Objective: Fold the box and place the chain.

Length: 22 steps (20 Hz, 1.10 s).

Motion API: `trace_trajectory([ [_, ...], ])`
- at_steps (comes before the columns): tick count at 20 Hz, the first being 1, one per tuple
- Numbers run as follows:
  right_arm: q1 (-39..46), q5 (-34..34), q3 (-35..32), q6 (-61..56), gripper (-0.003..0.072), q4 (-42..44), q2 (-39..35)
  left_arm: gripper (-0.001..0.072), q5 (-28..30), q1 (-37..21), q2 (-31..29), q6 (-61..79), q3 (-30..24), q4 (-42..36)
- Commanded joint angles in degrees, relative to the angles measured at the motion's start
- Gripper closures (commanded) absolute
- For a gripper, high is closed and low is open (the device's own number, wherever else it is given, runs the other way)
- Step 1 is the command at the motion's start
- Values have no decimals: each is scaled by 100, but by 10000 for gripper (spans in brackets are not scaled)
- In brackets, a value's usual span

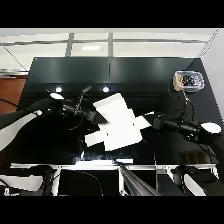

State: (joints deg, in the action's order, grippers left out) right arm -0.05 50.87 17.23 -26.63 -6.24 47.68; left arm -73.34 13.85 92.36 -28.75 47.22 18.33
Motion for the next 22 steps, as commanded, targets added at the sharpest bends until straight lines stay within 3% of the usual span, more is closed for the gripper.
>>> trace_trajectory([
  [1, -4, 7, -2, -149, 672, -177, -4, 262, -372, 26, 264, 293, 254, 509],
  [4, -4, 9, -2, -164, 672, -179, -4, 567, -372, 26, 291, 678, 256, 501],
  [5, -7, 9, -2, -188, 672, -181, -4, 572, -385, 26, 291, 680, 256, 503],
  [7, 13, 9, -2, -326, 669, -356, -4, 682, -564, 20, 291, 979, 275, 503],
  [8, 72, 17, 2, -544, 565, -527, -4, 682, -640, 20, 291, 1038, 293, 503],
  [9, 195, 83, 15, -793, 199, -708, -4, 683, -671, 20, 289, 1038, 321, 505],
  [10, 417, 286, 114, -1008, 20, -1029, -4, 683, -693, 20, 289, 1036, 354, 511],
  [13, 1375, 1432, 909, -1091, 21, -2356, -4, 686, -767, 22, 278, 1038, 560, 616],
  [15, 1961, 1853, 1582, -1086, 20, -3235, -4, 689, -678, 87, 170, 1060, 748, 1038],
  [17, 2184, 1652, 2065, -1091, 23, -3860, -4, 689, -109, 315, -164, 1255, 778, 1624],
  [20, 2199, 1832, 2203, -1088, 23, -3689, -4, 689, 914, 896, -748, 2197, 723, 2472],
  [22, 2094, 1788, 2203, -1088, 25, -3703, -4, 688, 1495, 1163, -831, 2555, 713, 2245],
])
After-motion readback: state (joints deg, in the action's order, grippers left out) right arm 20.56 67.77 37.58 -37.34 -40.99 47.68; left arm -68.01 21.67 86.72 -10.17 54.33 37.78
